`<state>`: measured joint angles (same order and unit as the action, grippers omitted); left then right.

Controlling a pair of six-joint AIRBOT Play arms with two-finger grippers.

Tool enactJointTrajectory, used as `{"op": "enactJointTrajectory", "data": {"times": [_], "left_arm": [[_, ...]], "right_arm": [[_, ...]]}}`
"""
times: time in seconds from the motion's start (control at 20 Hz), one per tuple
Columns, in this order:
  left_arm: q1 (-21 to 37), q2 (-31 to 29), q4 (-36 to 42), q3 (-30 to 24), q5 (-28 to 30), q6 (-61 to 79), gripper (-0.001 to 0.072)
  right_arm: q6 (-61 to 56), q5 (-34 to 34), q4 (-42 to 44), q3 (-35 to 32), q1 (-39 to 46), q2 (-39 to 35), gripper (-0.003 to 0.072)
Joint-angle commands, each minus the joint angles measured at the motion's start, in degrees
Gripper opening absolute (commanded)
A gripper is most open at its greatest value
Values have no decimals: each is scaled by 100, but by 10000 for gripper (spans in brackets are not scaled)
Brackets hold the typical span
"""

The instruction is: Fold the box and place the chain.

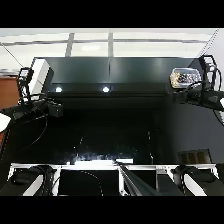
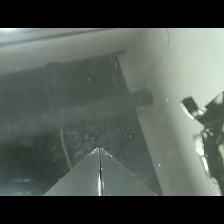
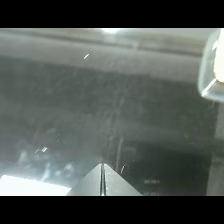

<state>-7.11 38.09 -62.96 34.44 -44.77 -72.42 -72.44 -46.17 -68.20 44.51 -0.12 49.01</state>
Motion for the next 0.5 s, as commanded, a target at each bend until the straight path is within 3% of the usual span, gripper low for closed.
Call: {"op": "enactJointTrajectory", "data": {"times": [0.0, 0.45], "left_arm": [[-96, -101, 4, -195, 372, 0, 25], [-101, -101, 4, -195, 407, 0, 25]], "right_arm": [[-61, 505, -125, -256, -35, -4, 11], [-61, 505, -125, -256, -35, -4, 11]]}}
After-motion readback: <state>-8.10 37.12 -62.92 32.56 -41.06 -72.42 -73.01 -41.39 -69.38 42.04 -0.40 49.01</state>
